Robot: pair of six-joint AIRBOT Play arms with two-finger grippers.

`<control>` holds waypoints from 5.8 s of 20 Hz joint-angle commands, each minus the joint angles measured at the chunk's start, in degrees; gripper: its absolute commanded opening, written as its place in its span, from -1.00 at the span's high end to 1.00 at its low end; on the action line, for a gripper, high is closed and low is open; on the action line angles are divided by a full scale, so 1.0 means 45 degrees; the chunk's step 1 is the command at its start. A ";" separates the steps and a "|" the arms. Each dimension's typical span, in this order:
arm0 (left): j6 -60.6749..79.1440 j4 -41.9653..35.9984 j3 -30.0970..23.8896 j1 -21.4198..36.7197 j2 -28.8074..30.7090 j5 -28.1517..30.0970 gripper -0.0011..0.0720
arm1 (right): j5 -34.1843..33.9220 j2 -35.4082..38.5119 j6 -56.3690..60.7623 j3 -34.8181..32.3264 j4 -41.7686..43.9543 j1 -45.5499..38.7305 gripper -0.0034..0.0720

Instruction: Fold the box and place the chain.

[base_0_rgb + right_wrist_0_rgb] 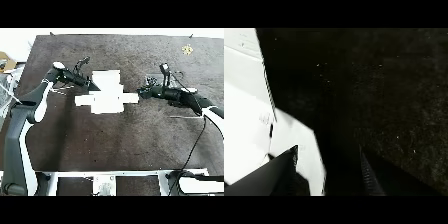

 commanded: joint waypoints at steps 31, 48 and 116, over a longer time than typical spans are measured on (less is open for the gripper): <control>0.5105 0.0826 -0.1603 -0.0058 0.0243 0.2958 0.95 | 0.2987 -0.3274 -0.5153 0.4274 -0.5765 0.2861 -0.91; 0.5105 0.0826 -0.1603 -0.0058 0.0243 0.2958 0.95 | 0.0636 -0.3706 -0.4809 0.5455 -0.5168 0.3211 -0.89; 0.5105 0.0826 -0.1603 -0.0058 0.0243 0.2963 0.95 | 0.6314 -0.9588 -0.3959 1.1565 -0.4318 0.2608 -0.25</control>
